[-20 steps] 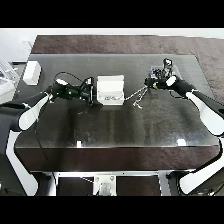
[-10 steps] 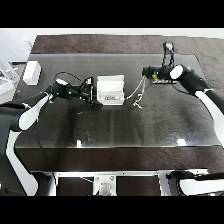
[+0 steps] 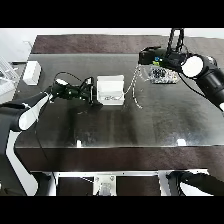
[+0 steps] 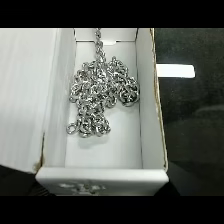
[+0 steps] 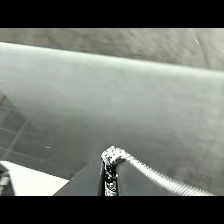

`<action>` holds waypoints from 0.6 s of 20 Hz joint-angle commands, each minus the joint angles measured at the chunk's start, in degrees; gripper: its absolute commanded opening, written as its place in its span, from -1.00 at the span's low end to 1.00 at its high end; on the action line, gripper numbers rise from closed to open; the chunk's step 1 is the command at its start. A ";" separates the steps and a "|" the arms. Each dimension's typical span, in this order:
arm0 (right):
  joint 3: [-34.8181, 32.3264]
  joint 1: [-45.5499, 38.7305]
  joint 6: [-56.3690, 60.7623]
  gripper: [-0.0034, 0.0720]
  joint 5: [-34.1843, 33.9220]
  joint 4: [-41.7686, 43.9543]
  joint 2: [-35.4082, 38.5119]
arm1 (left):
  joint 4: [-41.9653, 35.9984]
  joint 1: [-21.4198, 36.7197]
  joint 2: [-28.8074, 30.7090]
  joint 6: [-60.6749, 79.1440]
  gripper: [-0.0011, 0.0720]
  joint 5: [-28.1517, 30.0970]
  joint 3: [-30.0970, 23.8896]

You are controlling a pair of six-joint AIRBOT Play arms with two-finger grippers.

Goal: Fold the box and place the chain.

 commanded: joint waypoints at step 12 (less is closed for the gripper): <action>0.04 10.75 -1.36 -0.91 -0.66 -0.39 4.46 | 0.02 -0.04 0.04 0.00 0.56 0.04 0.00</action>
